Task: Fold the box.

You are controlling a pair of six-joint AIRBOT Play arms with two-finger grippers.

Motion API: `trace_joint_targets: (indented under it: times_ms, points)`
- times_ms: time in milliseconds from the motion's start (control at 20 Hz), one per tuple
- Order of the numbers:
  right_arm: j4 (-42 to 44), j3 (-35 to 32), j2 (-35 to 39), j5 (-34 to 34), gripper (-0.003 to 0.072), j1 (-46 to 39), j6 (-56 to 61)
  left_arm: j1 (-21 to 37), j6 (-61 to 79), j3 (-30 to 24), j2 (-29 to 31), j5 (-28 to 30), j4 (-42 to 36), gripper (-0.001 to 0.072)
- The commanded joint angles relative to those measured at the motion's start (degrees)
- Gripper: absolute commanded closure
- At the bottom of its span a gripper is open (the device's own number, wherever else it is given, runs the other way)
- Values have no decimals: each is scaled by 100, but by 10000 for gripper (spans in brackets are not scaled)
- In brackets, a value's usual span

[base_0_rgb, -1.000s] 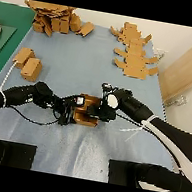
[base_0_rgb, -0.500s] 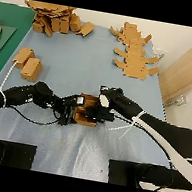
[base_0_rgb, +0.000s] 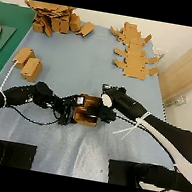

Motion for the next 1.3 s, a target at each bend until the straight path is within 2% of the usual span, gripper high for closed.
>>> trace_joint_targets:
  times_ms: [0,100,150,250,300,400,500,600,650,700,750,850,950,1150,1250]
  points:
    - [61,7,540,68,174,0,9,2,-4,2,-2,-2,0,375]
    - [-144,7,903,415,174,-37,142,2,-4,2,-2,-2,0,375]
    - [-321,7,1086,640,216,-70,164,2,-4,2,-2,-4,0,375]
    - [-730,7,1517,688,573,-70,98,2,-4,2,-2,-2,0,375]
    - [-1023,4,1746,706,685,-96,101,2,-4,2,-2,-4,0,375]
    - [-1320,-9,2009,739,685,-527,-28,2,-4,4,-2,-4,0,375]
    - [-944,-142,1965,321,685,-1327,-608,2,-4,2,-2,-4,0,375]
    - [695,-433,1692,-1091,685,-2192,-1987,2,-4,2,-2,-7,2,375]
    - [1982,-597,1421,-1727,685,-2597,-3010,2,-4,2,-2,-7,2,375]
    - [3438,-737,1067,-2065,685,-2876,-4227,2,-4,2,-2,-7,0,375]
    - [4741,-828,704,-2092,685,-3045,-5517,2,-4,2,-2,-4,0,375]
    - [6975,-870,-4,-1429,685,-3136,-7847,2,-4,4,-2,-7,0,375]
    - [8229,-870,-452,-579,685,-3086,-9090,2,-4,4,-2,-7,0,375]
    - [8253,-885,-468,717,684,-2990,-10067,2,-4,4,-2,-4,0,375]
    - [7952,-1025,-186,973,684,-2918,-10174,2,-4,4,-2,-7,0,375]
